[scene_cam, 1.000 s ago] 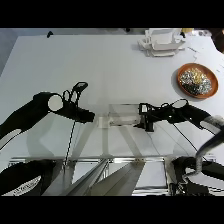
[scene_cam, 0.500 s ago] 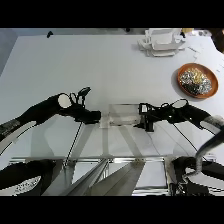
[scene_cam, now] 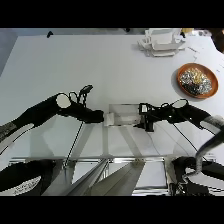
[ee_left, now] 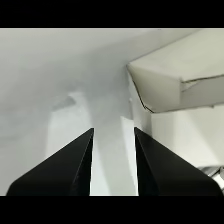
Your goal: Fold the box and place the chain.
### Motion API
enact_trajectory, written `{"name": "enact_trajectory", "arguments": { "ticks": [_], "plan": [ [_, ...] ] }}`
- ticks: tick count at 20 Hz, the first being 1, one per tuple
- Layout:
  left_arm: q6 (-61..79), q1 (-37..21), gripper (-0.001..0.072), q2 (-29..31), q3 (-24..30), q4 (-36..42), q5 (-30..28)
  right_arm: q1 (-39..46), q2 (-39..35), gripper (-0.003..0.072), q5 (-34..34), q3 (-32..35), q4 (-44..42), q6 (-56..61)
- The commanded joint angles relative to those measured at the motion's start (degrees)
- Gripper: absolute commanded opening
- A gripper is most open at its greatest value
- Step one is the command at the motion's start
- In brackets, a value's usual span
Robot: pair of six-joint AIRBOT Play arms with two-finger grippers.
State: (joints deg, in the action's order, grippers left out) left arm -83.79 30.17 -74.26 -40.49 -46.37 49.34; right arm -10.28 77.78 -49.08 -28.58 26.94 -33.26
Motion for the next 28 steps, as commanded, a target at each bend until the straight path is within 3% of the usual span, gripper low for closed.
{"name": "enact_trajectory", "arguments": {
  "ticks": [1,7,8,9,10,24,28],
  "plan": [
    [1.6,1.3,0.0292,1.4,-0.1,1.5,-0.1,0.0,0.0,0.0406,0.0,0.0,0.0,0.0],
    [1.5,2.8,0.0293,1.4,-0.2,3.5,-0.9,0.0,0.0,0.0406,0.0,0.0,0.0,0.0],
    [1.5,2.8,0.0311,1.4,-0.3,3.8,-0.7,0.0,0.0,0.0406,0.0,0.0,0.0,0.0],
    [1.5,2.8,0.0401,1.6,-0.3,4.0,-0.7,0.0,0.0,0.0406,0.0,0.0,0.0,0.0],
    [1.5,2.7,0.0415,2.0,-0.3,4.1,-0.7,0.0,0.0,0.0406,0.0,0.0,0.0,0.0],
    [1.0,3.9,0.0413,2.5,-0.7,4.0,-2.3,0.0,0.0,0.0406,0.0,0.0,0.0,0.0],
    [-9.4,5.9,0.0413,-1.9,-7.8,-4.2,1.1,0.0,0.0,0.0406,0.0,0.0,0.0,0.0]
  ]
}}
